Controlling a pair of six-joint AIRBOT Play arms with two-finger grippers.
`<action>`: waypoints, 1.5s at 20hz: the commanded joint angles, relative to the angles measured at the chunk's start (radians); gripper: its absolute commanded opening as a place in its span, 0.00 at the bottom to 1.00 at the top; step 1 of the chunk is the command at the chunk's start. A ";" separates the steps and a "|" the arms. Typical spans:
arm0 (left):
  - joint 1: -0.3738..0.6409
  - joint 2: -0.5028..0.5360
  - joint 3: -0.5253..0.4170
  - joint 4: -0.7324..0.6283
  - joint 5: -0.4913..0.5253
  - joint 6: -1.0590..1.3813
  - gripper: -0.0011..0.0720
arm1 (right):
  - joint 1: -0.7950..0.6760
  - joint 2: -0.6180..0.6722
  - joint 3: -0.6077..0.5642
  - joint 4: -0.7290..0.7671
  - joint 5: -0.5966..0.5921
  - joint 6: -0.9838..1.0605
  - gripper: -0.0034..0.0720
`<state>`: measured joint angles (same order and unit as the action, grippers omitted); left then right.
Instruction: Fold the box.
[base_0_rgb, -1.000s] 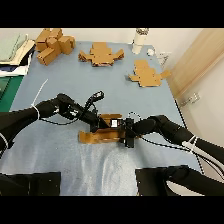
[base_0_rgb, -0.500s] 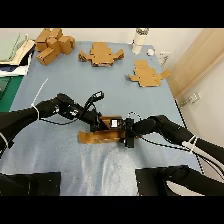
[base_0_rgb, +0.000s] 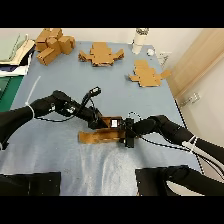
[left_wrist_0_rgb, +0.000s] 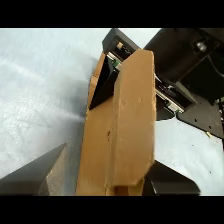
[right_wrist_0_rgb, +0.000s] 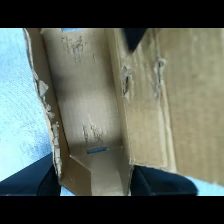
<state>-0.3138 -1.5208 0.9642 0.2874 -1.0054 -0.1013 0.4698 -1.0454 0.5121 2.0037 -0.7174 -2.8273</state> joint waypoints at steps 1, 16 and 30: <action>0.049 0.061 0.002 0.130 -0.035 -0.164 0.76 | 0.000 0.000 0.000 0.000 0.002 0.000 0.72; -0.092 0.135 -0.029 0.156 -0.254 -0.737 0.03 | 0.000 0.000 0.000 0.000 0.001 0.000 0.72; -0.048 -0.039 -0.029 -0.045 0.148 -0.655 0.03 | 0.000 0.000 0.000 0.000 -0.003 0.000 0.72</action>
<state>-0.3634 -1.5211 0.9352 0.2249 -0.9161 -0.7490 0.4694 -1.0454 0.5121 2.0037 -0.7185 -2.8273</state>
